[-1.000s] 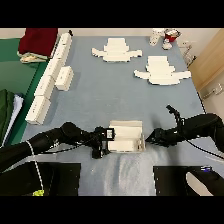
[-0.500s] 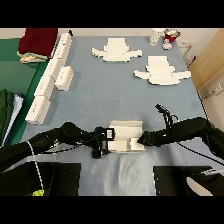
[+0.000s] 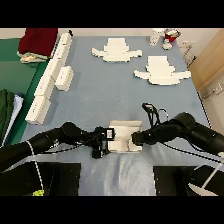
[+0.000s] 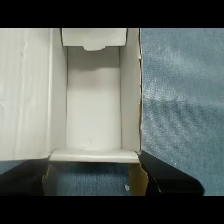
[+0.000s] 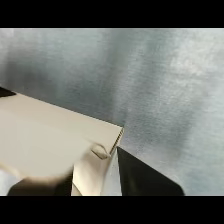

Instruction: Fold the box.

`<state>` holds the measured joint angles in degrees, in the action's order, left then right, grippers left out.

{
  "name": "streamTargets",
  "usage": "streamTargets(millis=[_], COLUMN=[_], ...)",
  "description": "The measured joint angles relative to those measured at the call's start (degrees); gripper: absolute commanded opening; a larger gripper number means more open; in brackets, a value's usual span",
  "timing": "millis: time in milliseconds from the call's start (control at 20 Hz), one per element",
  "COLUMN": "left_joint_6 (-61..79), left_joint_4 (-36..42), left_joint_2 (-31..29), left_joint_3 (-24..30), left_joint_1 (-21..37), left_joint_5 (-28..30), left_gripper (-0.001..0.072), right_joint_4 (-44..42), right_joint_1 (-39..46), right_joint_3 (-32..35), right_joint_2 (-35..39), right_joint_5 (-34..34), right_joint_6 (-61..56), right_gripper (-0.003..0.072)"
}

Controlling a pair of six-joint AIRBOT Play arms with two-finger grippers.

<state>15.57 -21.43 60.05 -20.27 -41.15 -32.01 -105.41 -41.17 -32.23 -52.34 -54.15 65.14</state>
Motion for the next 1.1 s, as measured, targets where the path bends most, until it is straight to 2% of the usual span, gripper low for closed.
streamTargets(millis=[250, 500, 550, 600, 650, 700, 1000, 1100], left_joint_6=[0.0, -0.1, -0.1, -0.1, -0.1, -0.1, 0.0, 0.0], left_joint_4=[0.0, 0.0, 0.0, 0.0, 0.0, 0.0, 0.0, 0.0], left_joint_2=[0.0, 0.0, 0.0, 0.0, 0.0, 0.0, 0.0, 0.0], left_joint_3=[0.0, 0.0, 0.0, 0.0, 0.0, 0.0, 0.0, 0.0], left_joint_1=[0.0, 0.0, 0.0, 0.0, 0.0, 0.0, 0.1, 0.1], left_joint_5=[0.0, 0.0, 0.0, 0.0, 0.0, 0.0, 0.0, 0.0], left_gripper=[0.0423, 0.0423, 0.0423, 0.0423, 0.0423, 0.0423, 0.0423, 0.0423], right_joint_4=[12.2, 16.5, 16.9, 17.2, 17.7, 18.1, 18.4, 17.9], right_joint_1=[-9.0, -11.8, -12.0, -12.2, -12.2, -12.3, -12.5, -12.5], right_joint_3=[-9.0, -12.7, -13.0, -13.1, -13.3, -13.4, -13.6, -13.6], right_joint_2=[-10.9, -15.6, -16.0, -16.2, -16.4, -16.5, -16.8, -16.8], right_joint_5=[-7.0, -9.4, -9.7, -9.9, -10.6, -11.0, -11.9, -11.8], right_joint_6=[-15.2, -23.6, -24.7, -25.3, -26.0, -26.4, -27.5, -27.6], right_gripper=[0.0340, 0.0339, 0.0295, 0.0149, 0.0049, 0.0005, 0.0018, 0.0275])
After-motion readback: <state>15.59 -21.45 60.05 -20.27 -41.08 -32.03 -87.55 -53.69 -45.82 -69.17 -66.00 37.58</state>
